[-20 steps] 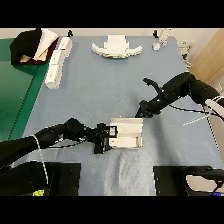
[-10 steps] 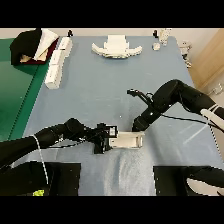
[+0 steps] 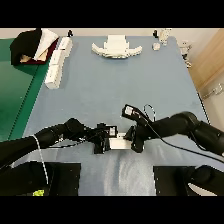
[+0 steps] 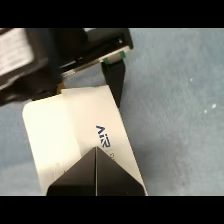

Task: Fold the box.

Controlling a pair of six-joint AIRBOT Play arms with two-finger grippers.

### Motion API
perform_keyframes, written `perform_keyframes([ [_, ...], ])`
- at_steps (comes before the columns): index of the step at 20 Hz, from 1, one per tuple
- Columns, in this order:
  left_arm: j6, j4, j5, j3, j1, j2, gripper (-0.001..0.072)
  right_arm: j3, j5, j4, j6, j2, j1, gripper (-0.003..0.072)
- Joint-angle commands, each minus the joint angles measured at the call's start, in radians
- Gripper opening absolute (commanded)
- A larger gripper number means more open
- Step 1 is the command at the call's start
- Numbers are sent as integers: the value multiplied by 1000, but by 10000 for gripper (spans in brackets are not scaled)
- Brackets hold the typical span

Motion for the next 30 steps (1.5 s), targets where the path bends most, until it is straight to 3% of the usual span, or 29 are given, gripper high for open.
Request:
perform_keyframes([
  [1, 0, 0, 0, 0, 0, 1, 463, -113, 180, -58, -43, 108, 87, 6],
  [3, 0, 0, 0, 0, 0, 1, 463, -116, 185, -95, -46, 109, 102, 42],
  [4, 0, 0, 0, 0, 0, 1, 463, -115, 192, -93, -72, 109, 103, 115],
  [6, 0, 0, 0, 0, 0, 1, 463, -107, 193, -89, -142, 117, 105, 125],
  [8, 0, 0, 0, 0, 0, 1, 463, -92, 184, -58, -208, 129, 106, 278],
  [9, 0, 0, 0, 0, 0, 1, 463, -89, 180, -42, -241, 129, 109, 327],
  [10, 0, 0, 0, 0, 0, 1, 463, -89, 174, -42, -267, 127, 118, 328],
  [12, 0, 0, 0, 0, 0, 1, 463, -89, 170, -44, -291, 101, 138, 474],
  [18, 0, 0, 0, 0, 0, 1, 463, -89, 206, -53, -391, -3, 161, 479],
  [30, 0, 0, 0, 0, 0, 1, 463, -88, 263, -129, -408, 56, 159, 476],
])
